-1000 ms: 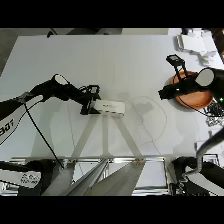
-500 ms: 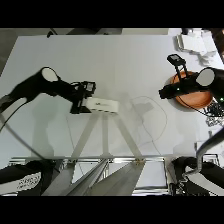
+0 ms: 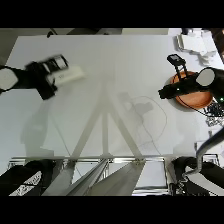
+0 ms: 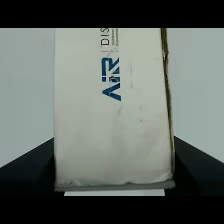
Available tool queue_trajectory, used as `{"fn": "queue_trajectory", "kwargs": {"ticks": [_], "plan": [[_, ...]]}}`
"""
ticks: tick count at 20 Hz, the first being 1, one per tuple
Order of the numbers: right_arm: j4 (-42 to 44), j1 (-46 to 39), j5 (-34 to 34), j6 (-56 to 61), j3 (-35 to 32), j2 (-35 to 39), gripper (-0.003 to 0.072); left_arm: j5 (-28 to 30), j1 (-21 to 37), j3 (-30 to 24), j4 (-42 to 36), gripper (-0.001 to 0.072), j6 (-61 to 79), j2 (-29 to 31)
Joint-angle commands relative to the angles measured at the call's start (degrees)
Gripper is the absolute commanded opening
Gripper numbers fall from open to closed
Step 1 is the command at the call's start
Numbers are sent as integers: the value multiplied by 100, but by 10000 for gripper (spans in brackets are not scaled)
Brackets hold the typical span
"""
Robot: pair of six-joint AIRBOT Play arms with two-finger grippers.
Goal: Fold the box and place the chain.
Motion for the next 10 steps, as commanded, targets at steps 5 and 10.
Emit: {"fn": "queue_trajectory", "kwargs": {"ticks": [5,10], "plan": [[2,-4,2,0,2,4,20,3405,1541,-1161,-1370,5,-2973,197],[2,-4,2,0,2,4,20,4129,1558,-2540,-1150,8,-2828,-293]]}}
